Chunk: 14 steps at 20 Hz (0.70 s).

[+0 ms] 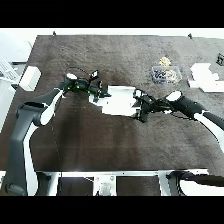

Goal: Fold the box and place the chain.

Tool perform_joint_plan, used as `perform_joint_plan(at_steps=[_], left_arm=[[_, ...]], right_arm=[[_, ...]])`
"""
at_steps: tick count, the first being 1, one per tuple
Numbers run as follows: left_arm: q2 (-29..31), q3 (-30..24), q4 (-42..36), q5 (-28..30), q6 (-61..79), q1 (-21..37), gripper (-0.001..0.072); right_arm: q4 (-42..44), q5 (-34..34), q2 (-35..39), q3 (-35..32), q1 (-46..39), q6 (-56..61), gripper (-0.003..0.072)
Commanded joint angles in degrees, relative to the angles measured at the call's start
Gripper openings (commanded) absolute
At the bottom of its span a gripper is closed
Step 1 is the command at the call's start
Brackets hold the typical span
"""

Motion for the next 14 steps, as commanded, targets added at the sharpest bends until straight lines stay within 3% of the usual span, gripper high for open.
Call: perform_joint_plan(at_steps=[1, 7, 14], left_arm=[[0.02, 0.0, -0.11, 0.0, 0.02, 0.07, 0.0023], [0.02, 0.0, -0.11, 0.02, 0.02, 0.07, 0.0023], [0.0, 0.0, -0.13, 0.0, 0.02, 0.07, 0.0023]], right_arm=[[-2.19, -5.03, 0.09, -0.55, 2.1, 0.2, 0.0646], [-2.05, -7.08, 0.48, -3.78, 2.1, 0.2, 0.0646], [4.31, -17.2, 0.5, -5.14, 2.1, 0.13, 0.0646]])
